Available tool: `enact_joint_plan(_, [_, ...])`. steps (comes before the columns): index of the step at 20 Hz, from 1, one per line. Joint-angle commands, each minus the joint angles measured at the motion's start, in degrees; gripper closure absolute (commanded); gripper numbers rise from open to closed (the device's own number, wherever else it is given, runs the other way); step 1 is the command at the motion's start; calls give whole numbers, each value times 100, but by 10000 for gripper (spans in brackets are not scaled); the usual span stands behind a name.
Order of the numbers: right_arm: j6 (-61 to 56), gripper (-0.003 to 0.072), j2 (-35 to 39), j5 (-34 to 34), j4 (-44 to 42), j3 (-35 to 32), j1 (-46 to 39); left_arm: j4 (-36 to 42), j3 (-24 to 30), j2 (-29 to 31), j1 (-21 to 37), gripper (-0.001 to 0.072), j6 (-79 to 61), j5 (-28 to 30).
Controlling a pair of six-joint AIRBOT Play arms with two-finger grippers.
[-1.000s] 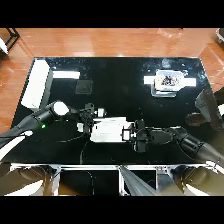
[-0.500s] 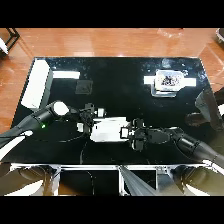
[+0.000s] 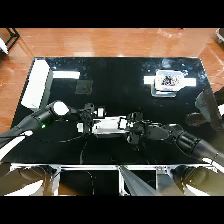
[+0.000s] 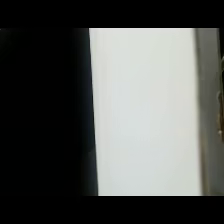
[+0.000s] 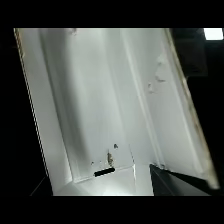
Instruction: Fold the box and place the chain.
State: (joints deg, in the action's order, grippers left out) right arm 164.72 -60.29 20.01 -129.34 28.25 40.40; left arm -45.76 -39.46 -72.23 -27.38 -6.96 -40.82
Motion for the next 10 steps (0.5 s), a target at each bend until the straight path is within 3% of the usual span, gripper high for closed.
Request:
enact_joint_plan(1, [-109, -8, 55, -90, 37, 55, -24, 0, 2, -4, 0, 689, -9, -11])
enact_joint_plan(10, [-341, -8, 170, 0, 37, 55, -177, 0, 2, -4, -2, 689, -9, -15])
